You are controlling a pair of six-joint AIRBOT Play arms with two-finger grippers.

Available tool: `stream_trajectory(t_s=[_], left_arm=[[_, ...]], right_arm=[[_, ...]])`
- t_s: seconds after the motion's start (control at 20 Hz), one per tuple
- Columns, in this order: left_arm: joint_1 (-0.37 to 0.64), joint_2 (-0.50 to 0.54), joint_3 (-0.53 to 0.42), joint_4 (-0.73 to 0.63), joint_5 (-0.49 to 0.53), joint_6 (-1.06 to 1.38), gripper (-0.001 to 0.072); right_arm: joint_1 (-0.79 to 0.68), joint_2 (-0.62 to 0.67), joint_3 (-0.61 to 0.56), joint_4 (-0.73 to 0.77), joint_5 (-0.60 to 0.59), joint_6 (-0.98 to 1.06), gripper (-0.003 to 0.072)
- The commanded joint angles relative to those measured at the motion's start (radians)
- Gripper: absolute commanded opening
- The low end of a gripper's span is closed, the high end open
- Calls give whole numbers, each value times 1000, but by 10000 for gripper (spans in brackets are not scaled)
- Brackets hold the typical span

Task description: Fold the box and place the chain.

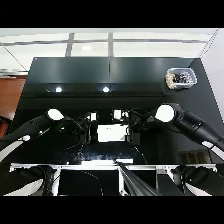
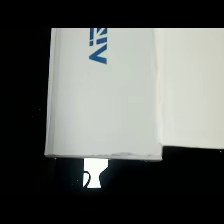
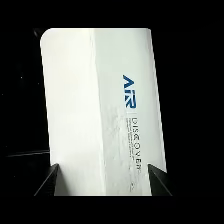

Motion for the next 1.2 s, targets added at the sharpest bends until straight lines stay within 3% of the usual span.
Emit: stream_trajectory(t_s=[0.0,0.45,0.5,0.55,0.85,1.0,1.15], left_arm=[[0,1,1,0,0,0,371],[0,1,1,0,0,0,371],[0,1,1,0,0,0,371],[0,1,1,0,0,0,371],[0,1,1,0,0,0,371],[0,1,1,0,0,0,371],[0,1,1,0,0,0,371]], right_arm=[[16,-14,0,-39,-34,6,617],[17,-13,1,-59,-96,32,616],[17,-13,1,-59,-95,32,516],[17,-12,2,-59,-95,41,479],[17,-11,11,-48,-42,42,477],[17,-11,15,-49,-42,47,220],[17,-11,15,-51,-42,49,194]])
